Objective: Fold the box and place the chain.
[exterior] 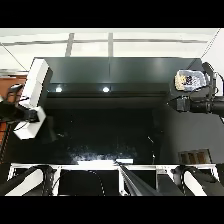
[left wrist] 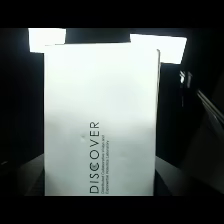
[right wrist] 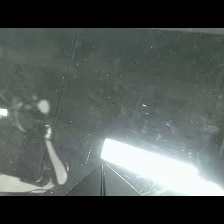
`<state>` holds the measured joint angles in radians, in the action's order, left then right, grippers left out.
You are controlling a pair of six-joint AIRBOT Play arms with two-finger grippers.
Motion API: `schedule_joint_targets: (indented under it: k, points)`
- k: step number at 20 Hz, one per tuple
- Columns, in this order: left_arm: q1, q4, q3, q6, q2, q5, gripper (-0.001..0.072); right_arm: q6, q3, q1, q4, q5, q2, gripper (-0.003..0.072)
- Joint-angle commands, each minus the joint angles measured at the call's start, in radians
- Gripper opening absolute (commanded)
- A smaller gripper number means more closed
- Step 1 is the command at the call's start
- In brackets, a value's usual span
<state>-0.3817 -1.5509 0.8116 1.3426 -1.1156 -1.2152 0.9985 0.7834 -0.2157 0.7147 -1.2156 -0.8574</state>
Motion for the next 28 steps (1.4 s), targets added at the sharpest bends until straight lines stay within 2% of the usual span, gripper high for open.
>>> schedule_joint_targets:
  k: [1, 3, 5, 8, 12, 13, 14, 15, 17, 21, 22, 23, 24, 25, 26, 28]
  points:
    - [-0.213, 0.034, -0.011, -0.095, 0.008, 0.064, 0.0342, -0.004, 0.000, 0.000, 0.002, 0.029, 0.001, 0.0016]
    - [-0.224, 0.091, -0.011, -0.259, 0.000, 0.134, 0.0342, -0.004, 0.000, 0.000, 0.002, 0.043, 0.000, 0.0017]
    - [-0.219, 0.089, -0.011, -0.399, -0.024, 0.148, 0.0342, -0.004, 0.000, 0.000, 0.002, 0.053, -0.001, 0.0016]
    - [-0.219, 0.106, -0.011, -0.425, -0.061, 0.264, 0.0342, -0.003, 0.000, 0.000, 0.001, 0.058, -0.001, 0.0017]
    - [-0.218, 0.261, -0.010, -0.468, -0.122, 0.428, 0.0347, -0.003, 0.000, 0.000, 0.002, 0.084, -0.002, 0.0016]
    - [-0.218, 0.302, -0.010, -0.468, -0.138, 0.457, 0.0402, -0.003, 0.000, 0.000, 0.002, 0.089, -0.002, 0.0016]
    - [-0.218, 0.320, -0.010, -0.468, -0.148, 0.480, 0.0528, -0.003, 0.000, 0.000, 0.001, 0.091, -0.002, 0.0017]
    - [-0.216, 0.320, -0.010, -0.468, -0.150, 0.505, 0.0720, -0.003, 0.000, 0.000, 0.001, 0.091, -0.002, 0.0017]
    - [-0.216, 0.314, 0.023, -0.467, -0.142, 0.482, 0.0712, 0.000, 0.001, 0.000, 0.001, 0.087, -0.001, 0.0017]
    - [-0.198, 0.362, 0.172, -0.362, -0.080, 0.278, 0.0702, 0.029, 0.116, 0.000, 0.079, -0.043, 0.000, 0.0016]
    - [-0.182, 0.385, 0.185, -0.346, -0.056, 0.237, 0.0613, 0.059, 0.151, 0.000, 0.099, -0.080, 0.003, 0.0016]
    - [-0.159, 0.384, 0.184, -0.334, -0.029, 0.208, 0.0448, 0.091, 0.168, 0.000, 0.101, -0.101, 0.010, 0.0016]
    - [-0.134, 0.385, 0.184, -0.309, 0.000, 0.166, 0.0121, 0.105, 0.170, 0.000, 0.100, -0.111, 0.024, 0.0016]
    - [-0.106, 0.394, 0.182, -0.287, 0.029, 0.138, 0.0027, 0.104, 0.169, 0.000, 0.116, -0.116, 0.042, 0.0015]
    - [-0.069, 0.410, 0.169, -0.269, 0.068, 0.129, 0.0027, 0.096, 0.163, 0.000, 0.147, -0.095, 0.072, 0.0013]
    - [0.022, 0.453, 0.091, -0.262, 0.188, 0.177, 0.0026, 0.035, 0.083, 0.001, 0.179, 0.096, 0.181, 0.0012]
